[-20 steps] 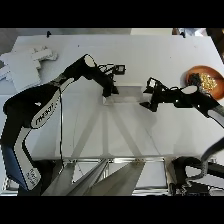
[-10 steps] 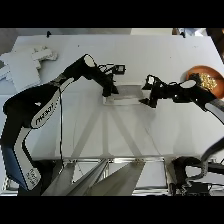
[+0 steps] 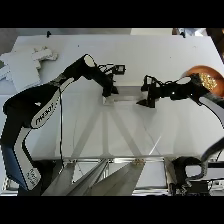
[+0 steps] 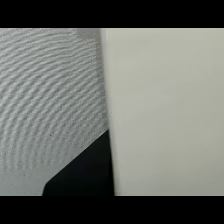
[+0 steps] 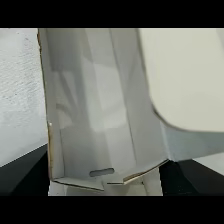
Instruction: Fold the box and place the chain.
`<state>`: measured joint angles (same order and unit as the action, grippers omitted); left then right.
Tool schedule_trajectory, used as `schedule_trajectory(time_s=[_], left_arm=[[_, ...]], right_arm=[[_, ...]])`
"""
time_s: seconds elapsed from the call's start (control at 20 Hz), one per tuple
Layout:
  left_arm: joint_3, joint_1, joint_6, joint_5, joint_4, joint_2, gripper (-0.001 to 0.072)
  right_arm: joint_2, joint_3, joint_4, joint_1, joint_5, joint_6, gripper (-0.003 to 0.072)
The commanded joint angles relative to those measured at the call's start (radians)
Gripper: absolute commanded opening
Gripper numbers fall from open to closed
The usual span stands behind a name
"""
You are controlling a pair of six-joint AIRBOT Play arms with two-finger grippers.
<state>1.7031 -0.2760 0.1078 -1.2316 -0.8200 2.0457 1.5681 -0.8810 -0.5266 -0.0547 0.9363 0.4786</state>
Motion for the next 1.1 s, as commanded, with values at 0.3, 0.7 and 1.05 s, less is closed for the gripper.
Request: schedule_trajectory(time_s=[0.3, 0.7, 1.05], left_arm=[[0.001, 0.0, 0.001, 0.001, 0.0, -0.001, 0.0017], [0.001, 0.0, 0.001, 0.001, 0.0, -0.001, 0.0017], [0.001, 0.0, 0.001, 0.001, 0.0, -0.001, 0.0017]], right_arm=[[0.042, -0.01, 0.04, -0.001, 0.074, -0.007, 0.0691], [0.072, -0.01, 0.05, -0.001, 0.07, 0.021, 0.0691], [0.072, -0.01, 0.05, -0.001, 0.072, 0.027, 0.0691]])
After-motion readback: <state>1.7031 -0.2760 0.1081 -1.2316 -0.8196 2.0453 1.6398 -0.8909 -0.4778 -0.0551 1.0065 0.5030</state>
